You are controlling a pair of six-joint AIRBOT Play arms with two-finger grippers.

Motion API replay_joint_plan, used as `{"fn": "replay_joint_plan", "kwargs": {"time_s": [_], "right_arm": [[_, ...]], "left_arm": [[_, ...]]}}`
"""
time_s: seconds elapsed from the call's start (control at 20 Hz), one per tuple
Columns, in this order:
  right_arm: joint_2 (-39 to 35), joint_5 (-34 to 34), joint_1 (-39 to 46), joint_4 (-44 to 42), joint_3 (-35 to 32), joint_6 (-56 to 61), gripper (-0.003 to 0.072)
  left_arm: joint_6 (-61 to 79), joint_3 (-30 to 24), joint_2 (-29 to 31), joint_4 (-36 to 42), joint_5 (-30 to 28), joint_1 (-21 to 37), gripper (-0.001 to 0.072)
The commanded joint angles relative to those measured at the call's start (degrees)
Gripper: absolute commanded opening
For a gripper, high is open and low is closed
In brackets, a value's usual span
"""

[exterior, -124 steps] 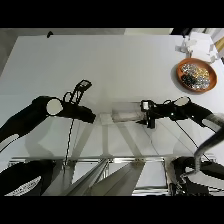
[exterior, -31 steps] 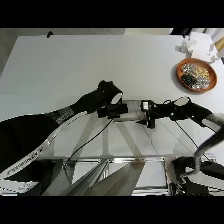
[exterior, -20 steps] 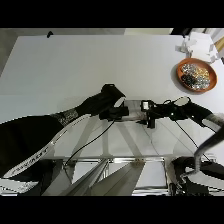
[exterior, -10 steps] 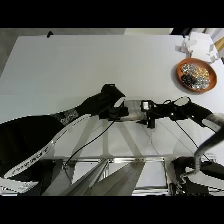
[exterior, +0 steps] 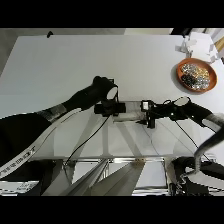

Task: Fold the box and place the chain.

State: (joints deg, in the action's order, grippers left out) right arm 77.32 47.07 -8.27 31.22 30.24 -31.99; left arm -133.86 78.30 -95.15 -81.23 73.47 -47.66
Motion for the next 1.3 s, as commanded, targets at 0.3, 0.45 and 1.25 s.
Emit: {"fn": "replay_joint_plan", "kwargs": {"time_s": [0.3, 0.45, 1.25], "right_arm": [[-0.04, 0.07, 0.02, 0.02, 0.0, -0.02, 0.0414], [-0.04, 0.07, 0.02, 0.02, 0.0, 0.0, 0.0414], [-0.04, 0.07, 0.02, 0.02, 0.0, 0.0, 0.0414]], "left_arm": [[45.55, -2.32, 8.46, 8.2, 3.48, 9.88, 0.0471], [76.72, -10.01, 10.67, 10.16, -0.55, 12.52, 0.0579], [147.56, -31.08, 7.61, 49.96, -26.51, 15.41, 0.0697]]}}
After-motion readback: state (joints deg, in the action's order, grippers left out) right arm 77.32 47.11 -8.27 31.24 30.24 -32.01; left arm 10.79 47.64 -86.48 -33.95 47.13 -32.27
